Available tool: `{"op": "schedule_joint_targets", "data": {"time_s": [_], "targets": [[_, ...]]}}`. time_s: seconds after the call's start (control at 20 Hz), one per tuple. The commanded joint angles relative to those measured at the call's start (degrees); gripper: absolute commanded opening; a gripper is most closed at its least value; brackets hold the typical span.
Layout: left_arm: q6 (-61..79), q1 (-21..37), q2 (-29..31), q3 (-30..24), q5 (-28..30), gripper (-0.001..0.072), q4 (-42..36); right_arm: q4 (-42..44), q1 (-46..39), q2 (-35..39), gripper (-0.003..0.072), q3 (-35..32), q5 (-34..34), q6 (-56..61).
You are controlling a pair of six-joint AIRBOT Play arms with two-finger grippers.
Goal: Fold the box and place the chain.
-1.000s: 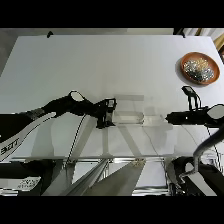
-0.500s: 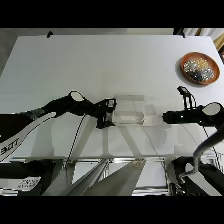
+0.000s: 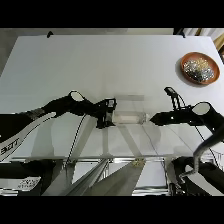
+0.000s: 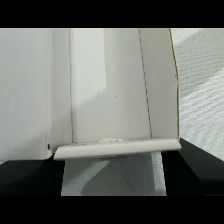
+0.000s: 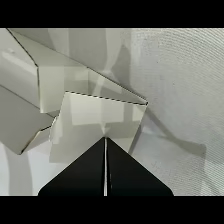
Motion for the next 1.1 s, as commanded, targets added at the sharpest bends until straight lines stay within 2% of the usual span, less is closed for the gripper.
{"op": "schedule_joint_targets", "data": {"time_s": [0.0, 0.2, 0.45, 1.05], "targets": [[0.0, 0.0, -0.02, 0.02, 0.0, 0.0208, 0.0, -0.44, 0.85, -1.09, 0.0017, -0.02, -0.81, 0.22], [0.0, 0.0, -0.02, 0.02, 0.0, 0.0208, 0.0, -1.77, -1.11, 0.17, 0.0017, -0.02, -0.15, 5.05], [0.0, 0.0, -0.02, 0.02, 0.0, 0.0208, 0.0, -8.2, -3.74, 1.6, 0.0017, -0.02, 1.84, 10.51], [0.0, 0.0, -0.02, 0.02, 0.02, 0.0208, 0.0, -2.19, -3.72, 1.14, 0.0017, -3.74, -1.68, 8.24]]}}
